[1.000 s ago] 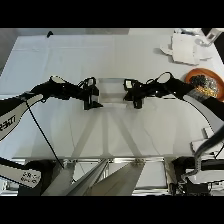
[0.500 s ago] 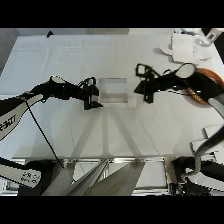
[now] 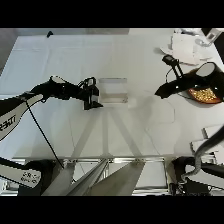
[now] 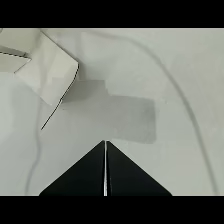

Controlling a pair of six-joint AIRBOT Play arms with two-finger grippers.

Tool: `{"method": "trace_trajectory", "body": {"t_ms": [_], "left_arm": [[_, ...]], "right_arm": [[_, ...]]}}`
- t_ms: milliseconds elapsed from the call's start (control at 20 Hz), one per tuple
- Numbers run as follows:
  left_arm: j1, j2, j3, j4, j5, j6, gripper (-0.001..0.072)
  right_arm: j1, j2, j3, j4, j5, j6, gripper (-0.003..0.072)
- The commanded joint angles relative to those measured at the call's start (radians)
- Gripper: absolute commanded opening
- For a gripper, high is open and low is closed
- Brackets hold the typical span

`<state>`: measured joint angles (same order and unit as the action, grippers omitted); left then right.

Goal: Fold the box and place the chain.

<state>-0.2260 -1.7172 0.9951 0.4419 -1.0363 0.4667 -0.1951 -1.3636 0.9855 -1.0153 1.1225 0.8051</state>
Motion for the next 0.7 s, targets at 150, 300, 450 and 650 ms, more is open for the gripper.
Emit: {"method": "trace_trajectory", "body": {"t_ms": [150, 300, 450, 650], "left_arm": [[0.000, 0.000, 0.000, 0.000, 0.000, 0.000, 0.0155], [0.000, 0.000, 0.000, 0.000, 0.000, 0.000, 0.0155], [0.000, 0.000, 0.000, 0.000, 0.000, 0.000, 0.0155], [0.000, 0.000, 0.000, 0.000, 0.000, 0.000, 0.0155]], "right_arm": [[0.063, -0.198, -0.006, 0.127, 0.027, 0.106, 0.0010], [0.102, -0.245, -0.006, 0.264, -0.019, 0.060, 0.0010], [0.130, -0.249, -0.006, 0.314, -0.080, 0.050, 0.0010], [0.144, -0.249, -0.006, 0.321, -0.077, 0.051, 0.0008]]}}
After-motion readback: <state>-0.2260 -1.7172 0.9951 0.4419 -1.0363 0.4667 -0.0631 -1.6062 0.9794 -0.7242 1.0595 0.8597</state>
